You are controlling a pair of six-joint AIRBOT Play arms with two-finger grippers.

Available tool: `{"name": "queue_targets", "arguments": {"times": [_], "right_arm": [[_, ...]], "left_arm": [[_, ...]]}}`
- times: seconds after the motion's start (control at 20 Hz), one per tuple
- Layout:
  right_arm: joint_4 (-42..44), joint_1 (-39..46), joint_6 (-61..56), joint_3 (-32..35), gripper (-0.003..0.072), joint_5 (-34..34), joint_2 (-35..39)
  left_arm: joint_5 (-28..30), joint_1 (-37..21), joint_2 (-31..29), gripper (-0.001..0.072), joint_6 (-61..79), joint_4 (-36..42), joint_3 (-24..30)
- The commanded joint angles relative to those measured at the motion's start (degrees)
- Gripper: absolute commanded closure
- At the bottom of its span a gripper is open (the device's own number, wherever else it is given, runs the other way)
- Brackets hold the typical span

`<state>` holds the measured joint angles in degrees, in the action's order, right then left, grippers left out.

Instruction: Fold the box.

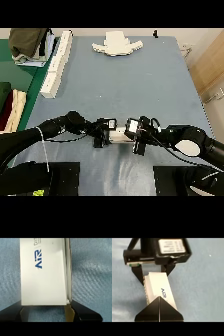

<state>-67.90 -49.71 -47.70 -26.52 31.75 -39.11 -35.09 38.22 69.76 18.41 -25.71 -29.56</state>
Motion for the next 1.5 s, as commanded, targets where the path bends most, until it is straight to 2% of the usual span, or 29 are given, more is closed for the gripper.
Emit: {"name": "queue_targets", "arguments": {"times": [0.0,0.15,0.3,0.95,1.45], "right_arm": [[6.80,-0.04,-9.35,2.67,0.0684,-8.59,0.13],[12.96,-0.04,-9.31,7.52,0.0685,-16.02,0.15],[17.40,-0.17,-9.29,10.49,0.0684,-16.26,0.20],[19.34,-5.18,-9.33,17.68,0.0684,-24.04,0.13],[19.34,-5.18,-9.35,17.79,0.0684,-26.27,-3.08]], "left_arm": [[0.07,0.02,0.02,0.0187,0.02,0.00,-0.07],[0.07,0.02,0.02,0.0187,0.02,0.00,-0.07],[0.04,0.02,0.02,0.0187,0.02,0.00,-0.07],[0.07,0.02,0.02,0.0187,0.02,0.00,-0.07],[0.07,0.02,0.02,0.0187,0.02,0.00,-0.07]]}}
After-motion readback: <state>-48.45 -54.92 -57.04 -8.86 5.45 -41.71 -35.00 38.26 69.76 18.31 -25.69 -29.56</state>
